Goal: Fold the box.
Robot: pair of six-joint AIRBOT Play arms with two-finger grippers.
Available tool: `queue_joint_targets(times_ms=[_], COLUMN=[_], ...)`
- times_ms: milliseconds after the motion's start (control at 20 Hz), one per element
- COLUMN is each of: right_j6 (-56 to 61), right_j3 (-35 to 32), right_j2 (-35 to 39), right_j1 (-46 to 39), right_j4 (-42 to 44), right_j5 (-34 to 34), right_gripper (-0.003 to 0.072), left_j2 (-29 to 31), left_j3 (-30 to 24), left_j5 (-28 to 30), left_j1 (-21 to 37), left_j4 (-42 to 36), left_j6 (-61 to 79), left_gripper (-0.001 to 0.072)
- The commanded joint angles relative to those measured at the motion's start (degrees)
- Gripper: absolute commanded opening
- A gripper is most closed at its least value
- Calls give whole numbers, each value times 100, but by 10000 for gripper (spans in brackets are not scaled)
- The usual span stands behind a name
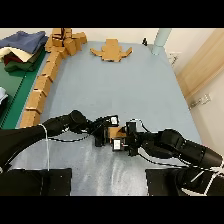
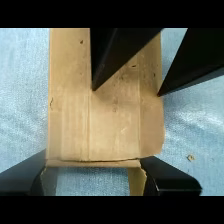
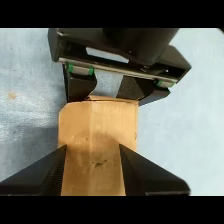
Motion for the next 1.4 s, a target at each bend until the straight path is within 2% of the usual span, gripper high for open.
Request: queue_joint_targets(times_ms=[0, 200, 250, 350, 400, 450, 1350], right_j6=[-7, -2, -2, 0, 0, 0, 0], right_j3=[-2, -2, -2, -2, -2, -2, 0], right_j2=[-42, -144, -133, -105, -81, -57, 334], right_j1=[2, 7, 4, 4, 7, 7, 2], right_j4=[-518, -577, -579, -577, -579, -577, -605], right_j5=[201, 280, 299, 306, 304, 302, 299], right_gripper=[541, 501, 424, 363, 307, 296, 296], left_j2=[2, 2, 2, 2, 2, 2, 2], left_j3=[4, 4, 4, 4, 4, 2, 4], left_j5=[2, 2, 0, 2, 2, 0, 0], left_j1=[-2, -2, -2, -2, 0, -2, -2], left_j4=[2, 2, 2, 2, 2, 2, 2], left_j6=[2, 2, 2, 2, 2, 2, 2], left_gripper=[459, 459, 459, 459, 459, 459, 459])
